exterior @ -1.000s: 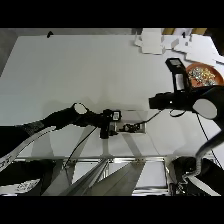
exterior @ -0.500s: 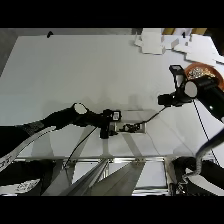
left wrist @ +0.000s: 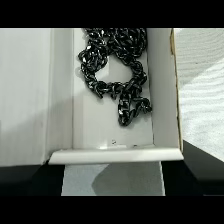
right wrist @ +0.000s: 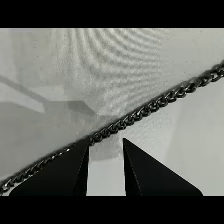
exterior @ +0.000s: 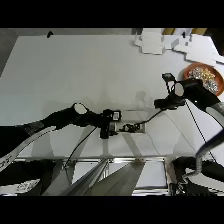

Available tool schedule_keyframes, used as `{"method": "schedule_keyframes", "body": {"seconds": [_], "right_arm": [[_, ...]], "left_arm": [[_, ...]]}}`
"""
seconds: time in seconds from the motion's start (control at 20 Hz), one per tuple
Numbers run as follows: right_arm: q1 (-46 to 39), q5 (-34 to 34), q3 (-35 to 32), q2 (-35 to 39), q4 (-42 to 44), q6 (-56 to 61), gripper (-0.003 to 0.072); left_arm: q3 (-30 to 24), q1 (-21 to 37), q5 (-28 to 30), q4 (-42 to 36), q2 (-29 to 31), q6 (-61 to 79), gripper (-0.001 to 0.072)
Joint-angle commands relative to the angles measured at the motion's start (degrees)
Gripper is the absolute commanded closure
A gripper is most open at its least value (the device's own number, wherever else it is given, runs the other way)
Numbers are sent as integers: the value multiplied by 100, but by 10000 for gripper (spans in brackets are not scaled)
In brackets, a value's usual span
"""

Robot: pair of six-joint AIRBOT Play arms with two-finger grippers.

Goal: Fold the box and place the chain.

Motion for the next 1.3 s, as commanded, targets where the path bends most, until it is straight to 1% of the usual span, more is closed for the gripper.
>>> {"method": "schedule_keyframes", "body": {"seconds": [0.0, 0.1, 0.2, 0.25, 0.3, 0.45, 0.6, 0.75, 1.0, 1.15, 1.25], "right_arm": [[-2, -55, -33, -280, 37, -13, 450], [-2, -142, -96, -310, 105, -13, 456], [-2, -111, -101, -308, 96, -20, 566], [-2, -107, -101, -299, 98, -68, 655], [-2, -87, -101, -267, 101, -162, 669], [-2, 46, -101, 48, 92, -315, 669], [4, 229, -101, 715, 81, -496, 669], [4, 450, -101, 1729, 428, -811, 669], [4, 472, -101, 3530, 1386, -920, 670], [4, 472, -101, 4374, 1600, -918, 670], [4, 520, -101, 4756, 1856, -916, 670]], "left_arm": [[-2, 4, 2, 2, 2, 2, 436], [-2, 4, 0, 2, 2, 0, 436], [-2, 4, 2, 2, 2, 2, 436], [-2, 4, 2, 2, 2, 0, 436], [-2, 4, 0, 2, 2, 2, 436], [-2, 4, 0, 0, 2, 0, 436], [-2, 4, 0, 0, 2, 0, 436], [-2, 4, 2, 2, 2, 0, 436], [-2, 4, 0, 2, 2, 0, 436], [-2, 4, 2, 0, 2, 2, 436], [-2, 4, 2, 2, 2, 2, 436]]}}
